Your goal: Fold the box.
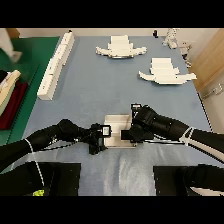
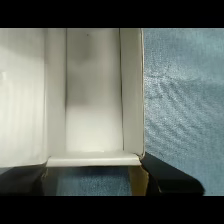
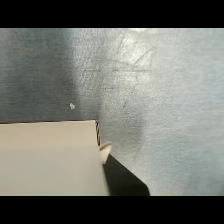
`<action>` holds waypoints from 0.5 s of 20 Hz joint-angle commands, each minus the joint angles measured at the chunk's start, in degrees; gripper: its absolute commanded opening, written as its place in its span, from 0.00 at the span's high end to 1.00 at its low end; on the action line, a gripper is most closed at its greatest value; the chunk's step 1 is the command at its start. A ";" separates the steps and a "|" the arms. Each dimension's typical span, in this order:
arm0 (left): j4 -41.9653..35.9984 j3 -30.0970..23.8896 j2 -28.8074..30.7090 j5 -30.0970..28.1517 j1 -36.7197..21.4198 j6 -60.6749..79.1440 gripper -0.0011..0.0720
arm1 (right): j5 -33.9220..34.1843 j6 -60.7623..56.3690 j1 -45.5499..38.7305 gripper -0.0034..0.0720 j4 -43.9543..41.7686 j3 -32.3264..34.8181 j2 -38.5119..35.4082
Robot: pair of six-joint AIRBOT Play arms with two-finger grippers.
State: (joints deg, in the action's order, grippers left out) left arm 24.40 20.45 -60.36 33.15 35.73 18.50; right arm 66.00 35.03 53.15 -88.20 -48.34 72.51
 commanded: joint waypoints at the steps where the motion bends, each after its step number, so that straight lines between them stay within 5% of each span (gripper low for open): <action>1: 0.00 0.02 -0.04 -0.02 0.00 0.07 0.36 | 0.59 -0.52 0.11 0.96 0.35 -0.17 0.28; 6: 0.00 0.02 -0.02 -0.04 0.00 0.07 0.36 | 0.52 -0.26 0.11 0.95 0.35 -0.15 0.26; 7: 0.00 0.02 -0.02 -0.02 0.00 0.07 0.36 | 0.52 -0.07 0.09 0.73 0.37 -0.17 0.26; 8: 0.00 0.02 -0.04 -0.04 0.00 0.07 0.36 | 0.59 -0.07 0.09 0.29 0.33 -0.17 0.22; 10: 0.00 0.02 -0.04 -0.02 0.00 0.07 0.36 | 0.98 0.02 0.09 0.20 -0.35 -0.17 -0.35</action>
State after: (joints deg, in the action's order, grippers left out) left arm 24.40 20.45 -60.36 33.12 35.73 18.65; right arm 66.52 34.76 53.21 -88.16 -48.47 72.60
